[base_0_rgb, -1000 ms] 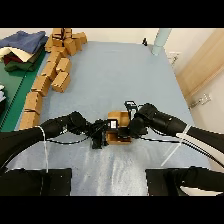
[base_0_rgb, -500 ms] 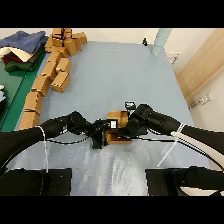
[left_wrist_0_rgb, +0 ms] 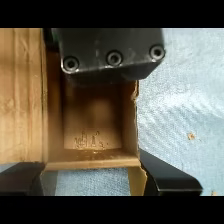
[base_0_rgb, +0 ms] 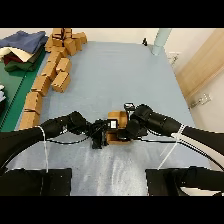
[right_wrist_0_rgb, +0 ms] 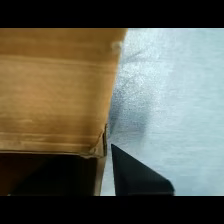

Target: Fold the box.

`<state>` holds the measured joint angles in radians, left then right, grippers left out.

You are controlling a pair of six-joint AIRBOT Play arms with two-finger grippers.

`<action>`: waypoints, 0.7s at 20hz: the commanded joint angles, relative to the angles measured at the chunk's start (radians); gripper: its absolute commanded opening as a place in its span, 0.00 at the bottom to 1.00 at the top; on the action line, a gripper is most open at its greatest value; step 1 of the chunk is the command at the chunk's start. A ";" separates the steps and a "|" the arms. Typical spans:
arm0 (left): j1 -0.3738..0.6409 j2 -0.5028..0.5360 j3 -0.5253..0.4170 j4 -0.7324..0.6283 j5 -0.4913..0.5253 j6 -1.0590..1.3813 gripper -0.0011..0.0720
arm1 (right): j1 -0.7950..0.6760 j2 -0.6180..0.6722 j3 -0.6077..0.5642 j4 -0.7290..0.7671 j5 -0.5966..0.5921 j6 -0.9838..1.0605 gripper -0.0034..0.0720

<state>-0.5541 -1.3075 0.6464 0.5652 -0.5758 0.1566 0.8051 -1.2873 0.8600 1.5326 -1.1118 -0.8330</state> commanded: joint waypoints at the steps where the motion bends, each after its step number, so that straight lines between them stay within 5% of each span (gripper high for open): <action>1: 0.001 0.000 0.000 0.000 0.000 0.000 0.74 | 0.000 0.006 0.001 0.000 0.001 0.003 0.21; 2: 0.001 0.000 0.000 0.000 0.000 0.000 0.74 | 0.000 0.005 0.001 0.000 0.001 0.002 0.05; 4: 0.001 0.000 0.000 0.000 0.000 0.000 0.74 | 0.000 0.004 0.001 0.000 0.001 -0.006 0.05; 5: 0.001 0.000 0.000 0.000 0.000 0.000 0.74 | 0.000 0.004 0.001 0.005 0.002 -0.010 0.23; 6: 0.001 0.000 0.000 0.000 0.000 0.000 0.74 | 0.000 0.004 0.001 0.009 0.002 -0.010 0.58; 7: 0.001 0.000 0.000 0.000 0.000 0.000 0.74 | 0.001 0.005 0.001 0.013 0.002 -0.012 0.74; 14: 0.001 -0.001 0.000 0.000 0.000 0.000 0.74 | -0.005 0.106 0.057 0.035 -0.087 -0.024 0.74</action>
<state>-0.5541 -1.3075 0.6464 0.5652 -0.5751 0.1566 0.8040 -1.2289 0.8898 1.5642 -1.1442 -0.8532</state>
